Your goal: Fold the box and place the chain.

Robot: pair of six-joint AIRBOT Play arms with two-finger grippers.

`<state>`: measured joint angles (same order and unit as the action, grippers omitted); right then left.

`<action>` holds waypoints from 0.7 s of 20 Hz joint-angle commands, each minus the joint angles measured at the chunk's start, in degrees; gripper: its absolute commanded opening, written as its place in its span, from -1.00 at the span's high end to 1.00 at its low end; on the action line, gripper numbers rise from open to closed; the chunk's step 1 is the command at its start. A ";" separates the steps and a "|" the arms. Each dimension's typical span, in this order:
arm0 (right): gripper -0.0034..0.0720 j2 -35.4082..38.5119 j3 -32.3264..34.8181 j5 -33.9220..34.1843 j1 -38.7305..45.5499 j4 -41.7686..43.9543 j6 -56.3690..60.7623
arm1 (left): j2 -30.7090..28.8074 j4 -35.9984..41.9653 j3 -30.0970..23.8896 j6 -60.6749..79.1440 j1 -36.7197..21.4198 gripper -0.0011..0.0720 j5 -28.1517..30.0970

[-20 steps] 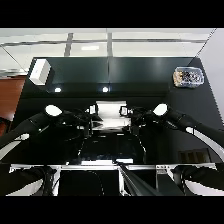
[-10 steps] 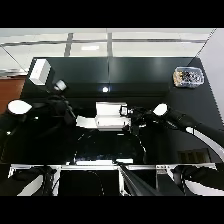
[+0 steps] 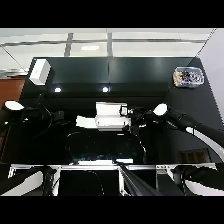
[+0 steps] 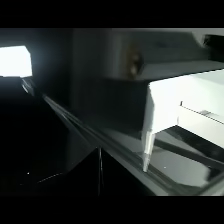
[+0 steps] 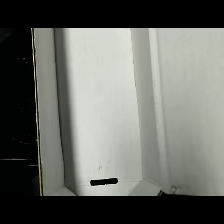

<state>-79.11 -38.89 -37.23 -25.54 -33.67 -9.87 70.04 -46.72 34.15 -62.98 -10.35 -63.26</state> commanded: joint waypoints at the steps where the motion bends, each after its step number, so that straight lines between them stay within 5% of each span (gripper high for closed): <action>1: 0.57 0.00 -0.02 -0.04 0.02 0.00 0.00 | 6.80 2.60 0.00 -3.37 2.10 0.91 -1.33; 14: 0.57 0.00 -0.02 -0.02 0.02 0.00 0.00 | 8.26 11.28 4.11 0.94 15.80 0.89 1.99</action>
<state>-79.11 -38.89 -37.26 -25.56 -33.67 -9.87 78.17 -37.95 36.91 -63.59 4.03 -61.54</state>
